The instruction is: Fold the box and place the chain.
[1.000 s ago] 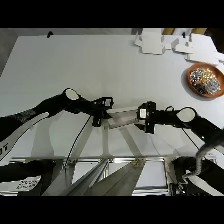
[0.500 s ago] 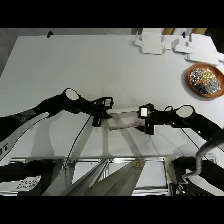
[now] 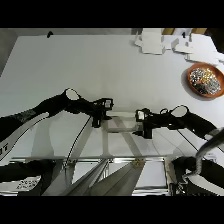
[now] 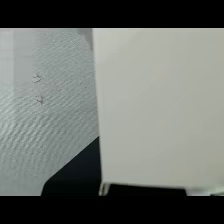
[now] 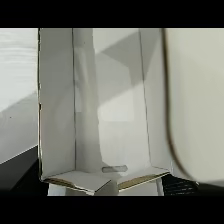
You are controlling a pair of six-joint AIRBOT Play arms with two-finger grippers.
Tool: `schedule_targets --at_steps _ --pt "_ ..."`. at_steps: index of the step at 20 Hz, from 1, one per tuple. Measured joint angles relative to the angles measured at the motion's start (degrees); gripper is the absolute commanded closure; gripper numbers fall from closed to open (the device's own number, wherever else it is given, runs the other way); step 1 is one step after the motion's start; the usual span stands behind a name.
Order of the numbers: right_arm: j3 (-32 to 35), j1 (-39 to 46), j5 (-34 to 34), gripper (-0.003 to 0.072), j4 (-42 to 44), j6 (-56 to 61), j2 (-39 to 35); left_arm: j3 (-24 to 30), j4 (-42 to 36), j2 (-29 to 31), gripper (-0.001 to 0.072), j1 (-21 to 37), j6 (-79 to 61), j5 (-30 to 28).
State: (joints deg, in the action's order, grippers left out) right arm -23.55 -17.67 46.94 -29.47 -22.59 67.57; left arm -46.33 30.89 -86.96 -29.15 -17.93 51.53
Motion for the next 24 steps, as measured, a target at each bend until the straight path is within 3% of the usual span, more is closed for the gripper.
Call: schedule_targets --at_steps 18,21,24 --pt "0.87 1.44 -1.36 0.0054 4.28 -2.95 2.23 0.02 -0.26 -0.02 0.0697 0.0 0.28 -0.46" --pt "1.14 1.49 -1.36 0.0237 5.95 -4.74 3.13 0.02 -0.24 0.0 0.0697 -0.02 0.13 -0.44" --pt "1.22 1.49 -1.25 0.0291 6.75 -5.86 3.98 0.02 -0.24 0.0 0.0697 0.0 0.13 -0.46"
